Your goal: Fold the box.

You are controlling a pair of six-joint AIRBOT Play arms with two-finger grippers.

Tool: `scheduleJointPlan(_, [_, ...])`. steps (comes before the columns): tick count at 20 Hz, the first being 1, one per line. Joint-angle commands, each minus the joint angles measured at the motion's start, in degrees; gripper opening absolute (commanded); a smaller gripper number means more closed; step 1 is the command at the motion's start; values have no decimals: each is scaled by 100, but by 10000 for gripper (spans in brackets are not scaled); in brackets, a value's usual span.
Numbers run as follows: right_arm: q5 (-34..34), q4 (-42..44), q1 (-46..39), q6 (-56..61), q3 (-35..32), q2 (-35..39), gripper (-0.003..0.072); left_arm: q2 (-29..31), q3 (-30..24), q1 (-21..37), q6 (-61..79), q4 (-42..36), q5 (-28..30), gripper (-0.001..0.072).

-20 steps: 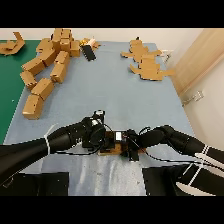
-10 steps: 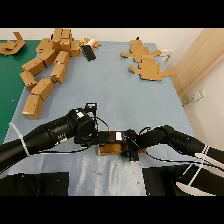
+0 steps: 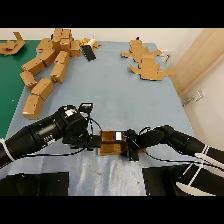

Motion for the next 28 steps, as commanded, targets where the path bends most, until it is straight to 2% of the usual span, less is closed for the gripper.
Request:
scheduleJointPlan(1, [0,0,0,2,-2,-2,464,81,0,2,656,157,-601,338])
scheduleJointPlan(2, [-2,0,0,2,0,-2,464,83,-35,-13,691,387,-468,448])
scheduleJointPlan(3, [0,0,0,2,0,0,464,98,-118,-63,1117,603,-144,481])
scheduleJointPlan(5, [-2,-2,0,2,0,0,464,192,-428,9,1956,629,782,480])
scheduleJointPlan(6, [-2,-2,0,2,0,-2,465,275,-682,229,2448,426,1191,480])
scheduleJointPlan(7, [2,-2,0,2,0,0,464,367,-964,573,3156,-9,1578,480])
scheduleJointPlan(9, [0,-2,0,2,0,0,464,573,-1578,1591,5497,-1539,2249,481])
scheduleJointPlan(10, [0,-2,0,2,0,0,464,610,-1810,2190,7101,-2455,2251,480])
scheduleJointPlan(12, [0,-2,0,2,0,0,464,457,-2094,3543,9748,-4183,1838,481])
scheduleJointPlan(13, [0,-2,0,2,0,0,464,299,-2120,4048,10546,-4686,1578,481])
scheduleJointPlan(15, [0,-2,0,2,0,0,464,-48,-2120,4605,12030,-4983,911,481])
scheduleJointPlan(17, [0,-2,0,2,0,-2,464,-269,-2120,4529,12815,-4959,584,482])
scheduleJointPlan(18, [2,-2,0,2,0,0,464,-304,-2120,4312,13199,-4955,601,482])
scheduleJointPlan(21, [-4,0,0,2,0,0,464,-286,-2118,3386,13623,-4809,1154,484])
scheduleJointPlan(22, [-7,0,0,2,0,0,464,-289,-2118,3080,13580,-4603,1499,541])
scheduleJointPlan(23, [-2,0,0,2,0,0,464,-289,-2116,2848,13571,-4441,1884,698])
scheduleJointPlan(25, [-2,0,0,2,0,0,464,-286,-2114,2614,13272,-4433,2347,699])
scheduleJointPlan(28, [-2,0,0,2,0,0,464,-286,-2114,2527,13252,-4444,2380,699])
